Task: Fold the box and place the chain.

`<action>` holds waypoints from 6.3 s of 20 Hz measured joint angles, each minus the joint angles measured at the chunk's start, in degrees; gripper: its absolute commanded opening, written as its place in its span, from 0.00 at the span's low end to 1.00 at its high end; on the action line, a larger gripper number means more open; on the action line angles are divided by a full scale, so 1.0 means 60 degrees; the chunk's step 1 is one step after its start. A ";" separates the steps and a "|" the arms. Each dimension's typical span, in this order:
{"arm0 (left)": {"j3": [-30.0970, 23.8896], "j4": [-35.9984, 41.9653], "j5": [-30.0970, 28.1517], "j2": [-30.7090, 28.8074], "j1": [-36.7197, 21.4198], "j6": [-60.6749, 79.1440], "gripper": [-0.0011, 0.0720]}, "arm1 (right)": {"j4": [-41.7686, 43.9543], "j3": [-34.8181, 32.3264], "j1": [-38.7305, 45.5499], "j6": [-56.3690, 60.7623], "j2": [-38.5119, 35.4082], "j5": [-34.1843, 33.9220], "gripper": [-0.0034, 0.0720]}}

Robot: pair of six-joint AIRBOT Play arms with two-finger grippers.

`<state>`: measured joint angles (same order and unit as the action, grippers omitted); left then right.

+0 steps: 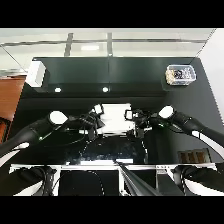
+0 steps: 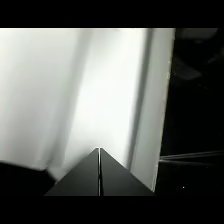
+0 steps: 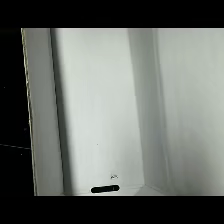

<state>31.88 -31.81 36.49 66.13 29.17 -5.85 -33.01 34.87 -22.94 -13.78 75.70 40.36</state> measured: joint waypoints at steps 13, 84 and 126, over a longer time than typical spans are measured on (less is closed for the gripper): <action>-0.0674 -0.2331 0.4524 -0.0903 -0.6302 -0.9493 0.05 | -0.0007 0.0000 0.0000 -0.0018 0.0000 0.0007 0.21; 0.4863 -0.7865 0.4288 0.3133 0.2157 -1.9467 0.51 | -0.0011 0.0000 0.0000 -0.0022 0.0000 0.0015 0.21; 0.5665 -0.8845 0.4903 0.3807 0.2605 -2.0473 0.05 | -0.0459 0.0018 0.0044 0.0441 -0.0889 0.0262 0.96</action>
<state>65.87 -84.88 65.91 88.97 44.80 -128.68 -35.77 34.98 -22.68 -11.14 70.37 41.93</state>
